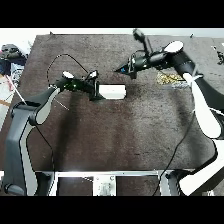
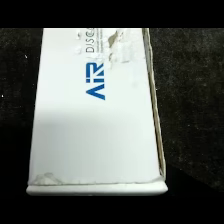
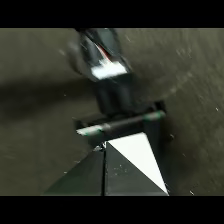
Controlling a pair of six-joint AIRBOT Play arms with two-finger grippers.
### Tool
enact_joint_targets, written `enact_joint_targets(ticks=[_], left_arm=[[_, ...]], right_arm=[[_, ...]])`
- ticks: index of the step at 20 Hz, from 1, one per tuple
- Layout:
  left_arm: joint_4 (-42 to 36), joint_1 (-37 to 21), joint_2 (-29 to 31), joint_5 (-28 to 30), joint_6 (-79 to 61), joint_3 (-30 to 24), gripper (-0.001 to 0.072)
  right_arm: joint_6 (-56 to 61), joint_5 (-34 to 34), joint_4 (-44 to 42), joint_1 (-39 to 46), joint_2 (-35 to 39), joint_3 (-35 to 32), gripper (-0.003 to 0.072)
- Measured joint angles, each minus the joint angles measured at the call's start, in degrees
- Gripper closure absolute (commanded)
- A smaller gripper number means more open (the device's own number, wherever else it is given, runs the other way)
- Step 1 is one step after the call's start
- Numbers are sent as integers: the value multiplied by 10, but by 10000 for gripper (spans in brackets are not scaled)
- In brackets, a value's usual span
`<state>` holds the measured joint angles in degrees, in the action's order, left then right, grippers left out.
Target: Fold the box and place the chain.
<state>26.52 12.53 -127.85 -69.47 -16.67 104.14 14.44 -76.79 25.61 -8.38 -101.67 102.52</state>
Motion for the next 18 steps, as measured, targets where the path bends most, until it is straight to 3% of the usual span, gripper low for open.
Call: enact_joint_targets(ticks=[2,5,13,18], left_arm=[[0,0,0,0,0,0,240],[0,0,0,0,0,0,241],[0,0,0,0,-2,0,240],[0,0,0,0,-2,0,240]], right_arm=[[16,-4,-12,11,47,-27,676],[28,52,-13,23,137,-127,675],[38,468,-25,41,492,-579,674],[38,656,-36,41,738,-828,673]])
